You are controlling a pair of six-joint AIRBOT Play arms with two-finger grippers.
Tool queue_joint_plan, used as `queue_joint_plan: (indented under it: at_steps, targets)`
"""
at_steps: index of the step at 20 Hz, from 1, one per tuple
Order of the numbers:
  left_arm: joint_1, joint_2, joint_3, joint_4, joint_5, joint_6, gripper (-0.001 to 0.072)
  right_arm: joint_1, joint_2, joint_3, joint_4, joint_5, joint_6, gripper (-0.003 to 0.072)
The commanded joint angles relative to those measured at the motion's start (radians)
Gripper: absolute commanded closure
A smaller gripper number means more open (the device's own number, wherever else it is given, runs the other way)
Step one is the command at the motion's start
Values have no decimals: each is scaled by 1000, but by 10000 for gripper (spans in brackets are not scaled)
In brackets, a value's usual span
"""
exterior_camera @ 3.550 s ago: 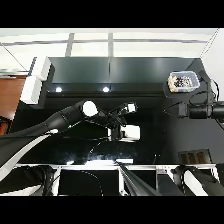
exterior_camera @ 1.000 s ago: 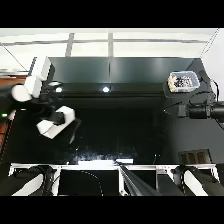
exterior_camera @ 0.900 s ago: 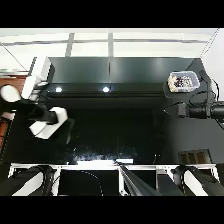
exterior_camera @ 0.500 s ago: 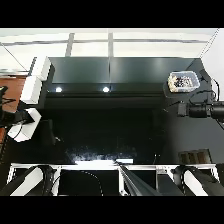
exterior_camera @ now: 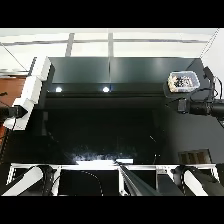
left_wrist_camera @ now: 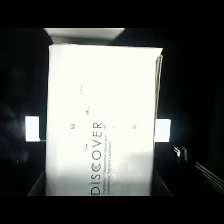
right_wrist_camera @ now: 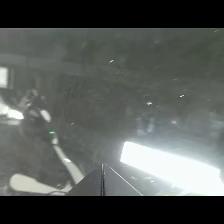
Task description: Fold the box and place the chain.
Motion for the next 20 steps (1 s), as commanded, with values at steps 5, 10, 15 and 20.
queue_joint_plan:
  at_steps: [5,10,15,20]
  targets:
    - [-7,-136,9,-33,116,96,418,0,0,0,-41,-53,3,679]
    - [-7,-136,27,-8,163,97,419,0,0,0,-41,-61,5,679]
    - [-10,-154,26,-37,182,112,416,0,0,0,-41,-62,13,679]
    - [-42,-148,36,-34,214,109,1,0,0,0,-40,-60,28,679]
